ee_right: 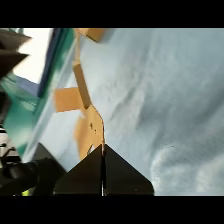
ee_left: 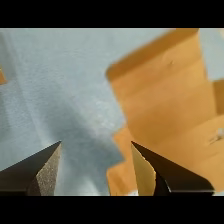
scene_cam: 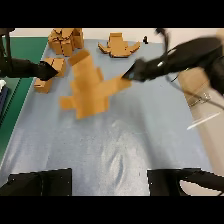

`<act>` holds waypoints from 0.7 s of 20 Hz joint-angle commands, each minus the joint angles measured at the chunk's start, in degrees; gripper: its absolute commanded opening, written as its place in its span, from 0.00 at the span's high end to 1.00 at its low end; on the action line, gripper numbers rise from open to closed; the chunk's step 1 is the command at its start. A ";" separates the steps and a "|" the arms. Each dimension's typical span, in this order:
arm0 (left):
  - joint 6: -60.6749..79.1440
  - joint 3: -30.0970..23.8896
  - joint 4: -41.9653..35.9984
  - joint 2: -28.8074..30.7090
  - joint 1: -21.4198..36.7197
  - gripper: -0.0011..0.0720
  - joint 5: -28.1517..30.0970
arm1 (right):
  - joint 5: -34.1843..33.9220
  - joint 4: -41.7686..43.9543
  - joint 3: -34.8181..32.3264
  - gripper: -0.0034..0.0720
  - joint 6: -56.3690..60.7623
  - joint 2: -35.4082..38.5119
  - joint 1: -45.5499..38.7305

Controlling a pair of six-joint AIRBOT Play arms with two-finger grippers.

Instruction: Fold the box.

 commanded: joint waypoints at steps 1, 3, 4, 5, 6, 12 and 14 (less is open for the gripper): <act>2.73 0.02 0.66 -0.04 1.16 0.11 -2.16 | 15.39 -13.73 -14.62 0.94 -2.40 1.16 7.58; 4.24 -0.31 0.61 -0.35 1.05 0.11 -3.89 | 24.83 -20.46 -22.18 0.95 -2.89 2.38 9.60; 4.87 -1.03 0.50 -0.57 1.03 0.11 -4.39 | 27.69 -21.64 -25.18 0.95 -2.86 2.82 9.75; 5.95 -2.23 -0.17 -1.14 1.03 0.11 -4.98 | 29.79 -21.73 -28.06 0.95 -2.89 3.04 9.68; 7.19 -3.58 -0.74 -1.88 1.03 0.11 -5.51 | 31.56 -22.10 -30.58 0.95 -2.97 3.13 9.73; 22.64 -10.10 -13.53 -13.09 -1.79 0.11 -6.95 | 37.46 -22.67 -37.77 0.95 -4.50 3.15 9.92; 25.38 -10.10 -15.80 -19.23 -4.61 0.11 -6.82 | 39.95 -21.18 -38.27 0.95 -2.89 3.15 9.94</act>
